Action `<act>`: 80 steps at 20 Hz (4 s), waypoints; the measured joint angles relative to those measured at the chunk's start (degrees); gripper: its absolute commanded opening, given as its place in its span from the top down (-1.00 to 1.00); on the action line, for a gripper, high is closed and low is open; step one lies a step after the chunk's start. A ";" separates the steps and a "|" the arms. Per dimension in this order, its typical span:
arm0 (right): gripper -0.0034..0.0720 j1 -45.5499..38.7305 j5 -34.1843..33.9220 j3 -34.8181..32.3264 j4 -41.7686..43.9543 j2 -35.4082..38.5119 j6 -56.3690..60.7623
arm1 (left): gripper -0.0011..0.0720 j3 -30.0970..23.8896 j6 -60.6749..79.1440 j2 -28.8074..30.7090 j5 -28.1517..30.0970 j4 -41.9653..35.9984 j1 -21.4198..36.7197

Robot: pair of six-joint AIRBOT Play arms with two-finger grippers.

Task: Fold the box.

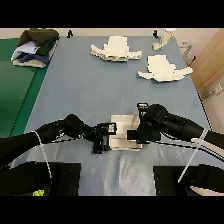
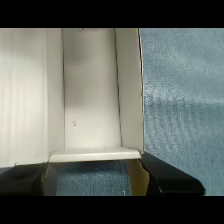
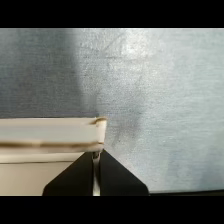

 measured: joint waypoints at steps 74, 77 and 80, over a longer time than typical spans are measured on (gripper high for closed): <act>-0.32 -6.69 33.07 -20.68 37.09 22.93 -108.21 | -0.41 0.00 0.02 0.00 0.00 -0.02 0.00; -0.32 -6.08 33.31 -20.65 36.96 22.23 -112.28 | -0.41 0.00 0.02 0.00 0.00 -0.02 0.00; -0.32 -4.76 33.42 -20.33 36.94 21.92 -114.46 | -0.41 0.00 0.00 0.00 0.00 -0.02 0.00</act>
